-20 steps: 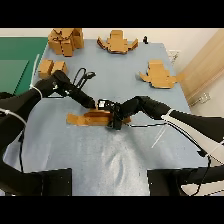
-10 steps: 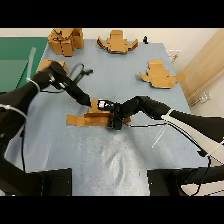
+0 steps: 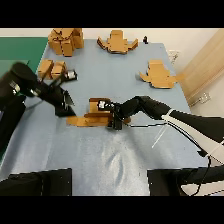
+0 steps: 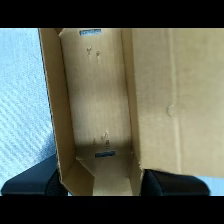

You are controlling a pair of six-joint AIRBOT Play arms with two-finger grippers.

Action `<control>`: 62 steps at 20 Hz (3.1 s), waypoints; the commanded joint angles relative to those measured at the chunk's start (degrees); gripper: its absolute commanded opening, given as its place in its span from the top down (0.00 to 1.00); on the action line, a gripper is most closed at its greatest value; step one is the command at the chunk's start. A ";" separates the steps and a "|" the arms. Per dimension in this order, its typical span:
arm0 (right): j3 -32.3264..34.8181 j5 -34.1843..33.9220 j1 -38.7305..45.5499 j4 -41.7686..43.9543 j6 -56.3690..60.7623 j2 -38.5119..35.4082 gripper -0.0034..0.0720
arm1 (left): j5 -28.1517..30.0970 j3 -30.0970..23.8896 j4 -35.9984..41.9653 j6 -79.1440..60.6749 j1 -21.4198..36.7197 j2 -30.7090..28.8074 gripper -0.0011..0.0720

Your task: Fold the box.

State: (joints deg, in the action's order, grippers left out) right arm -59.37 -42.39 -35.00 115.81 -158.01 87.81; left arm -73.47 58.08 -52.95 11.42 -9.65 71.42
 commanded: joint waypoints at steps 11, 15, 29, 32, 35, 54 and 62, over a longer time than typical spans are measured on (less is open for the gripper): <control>0.04 -0.13 0.02 -0.07 0.02 0.04 0.27 | 17.29 -9.53 4.50 -14.88 -10.36 5.38 0.52; 0.04 -0.13 0.02 -0.04 0.00 0.04 0.27 | 16.48 -9.53 4.59 -14.84 -10.91 5.31 0.60; 0.04 -0.13 0.02 -0.04 0.00 0.04 0.27 | 22.49 -9.53 8.22 -14.86 -14.47 5.49 0.60; 0.04 -0.15 0.02 -0.07 0.00 0.04 0.27 | 22.49 -9.53 9.22 -14.86 -14.64 5.97 0.60; 0.04 -0.15 0.02 -0.09 0.00 0.04 0.27 | 22.49 -9.53 13.46 -14.84 -14.58 5.97 0.52; 0.04 -0.15 0.02 -0.52 0.00 0.04 0.27 | 11.67 -12.94 0.55 22.40 11.58 -15.65 0.97; 0.04 -0.11 0.02 -0.50 -0.04 0.04 0.27 | 9.44 -19.23 18.91 31.23 14.91 5.18 0.96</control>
State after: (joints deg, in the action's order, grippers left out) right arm -59.31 -42.52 -35.00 115.31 -158.04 87.83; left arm -63.61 39.92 -43.35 43.53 6.70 70.32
